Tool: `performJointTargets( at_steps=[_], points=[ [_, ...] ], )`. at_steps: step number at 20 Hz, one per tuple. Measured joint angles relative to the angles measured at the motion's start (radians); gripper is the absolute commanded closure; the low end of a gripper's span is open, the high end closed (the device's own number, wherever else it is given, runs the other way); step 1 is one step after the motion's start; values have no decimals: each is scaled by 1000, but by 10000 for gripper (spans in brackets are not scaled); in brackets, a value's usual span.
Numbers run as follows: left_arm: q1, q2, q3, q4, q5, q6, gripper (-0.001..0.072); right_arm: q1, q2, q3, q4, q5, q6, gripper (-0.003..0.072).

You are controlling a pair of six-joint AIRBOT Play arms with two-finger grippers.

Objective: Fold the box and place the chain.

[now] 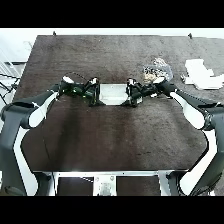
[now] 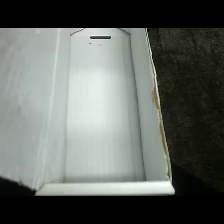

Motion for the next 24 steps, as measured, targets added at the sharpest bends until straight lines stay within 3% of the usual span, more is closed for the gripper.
performJointTargets(
  at_steps=[14,15,16,17,21,24],
  points=[
    [0,0,0,0,1,0,207,-99,153,2,-100,62,90,-34],
    [0,0,0,0,1,0,207,-104,167,2,-90,80,102,125],
    [0,0,0,0,1,0,207,-106,179,2,-69,104,111,525],
    [0,0,0,0,1,0,207,-105,186,1,-45,133,117,660],
    [0,0,0,0,0,0,207,-79,201,-16,30,217,133,674],
    [0,0,0,0,0,0,207,-47,204,-31,85,193,137,674]
  ],
)
